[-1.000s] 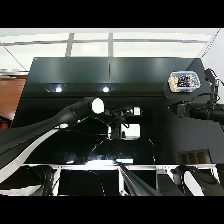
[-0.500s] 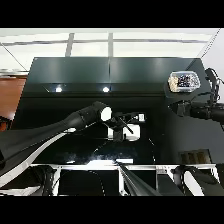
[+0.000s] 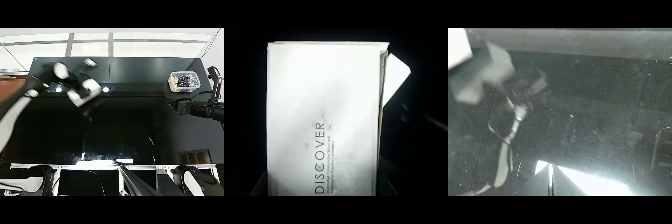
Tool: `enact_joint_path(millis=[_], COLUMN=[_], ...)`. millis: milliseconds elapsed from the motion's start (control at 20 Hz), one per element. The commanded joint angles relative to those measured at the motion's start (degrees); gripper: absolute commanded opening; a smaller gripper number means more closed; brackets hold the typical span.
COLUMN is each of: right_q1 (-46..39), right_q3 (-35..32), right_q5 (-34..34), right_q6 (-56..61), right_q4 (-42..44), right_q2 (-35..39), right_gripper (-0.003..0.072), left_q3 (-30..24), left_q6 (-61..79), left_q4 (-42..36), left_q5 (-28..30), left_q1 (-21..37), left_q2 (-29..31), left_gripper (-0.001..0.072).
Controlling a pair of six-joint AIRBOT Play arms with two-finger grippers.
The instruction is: Fold the box and place the chain.
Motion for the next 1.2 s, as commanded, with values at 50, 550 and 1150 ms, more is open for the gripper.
enact_joint_path(millis=[50,550,1150], right_q1=[-0.02,-0.02,-0.09], right_q3=[-0.02,-0.02,4.28], right_q5=[-0.02,0.09,2.45], right_q6=[0.85,3.39,2.6], right_q4=[0.42,2.19,3.72], right_q2=[0.02,0.02,0.02], right_gripper=[0.0018,0.0018,0.0019], left_q3=[10.6,42.03,43.82], left_q6=[-6.19,-9.14,-16.63], left_q4=[1.09,0.94,9.38], left_q5=[0.98,-1.6,-14.36], left_q1=[20.24,31.71,29.66], left_q2=[-5.35,-32.5,-16.74], left_gripper=[0.0294,0.0294,0.0585])
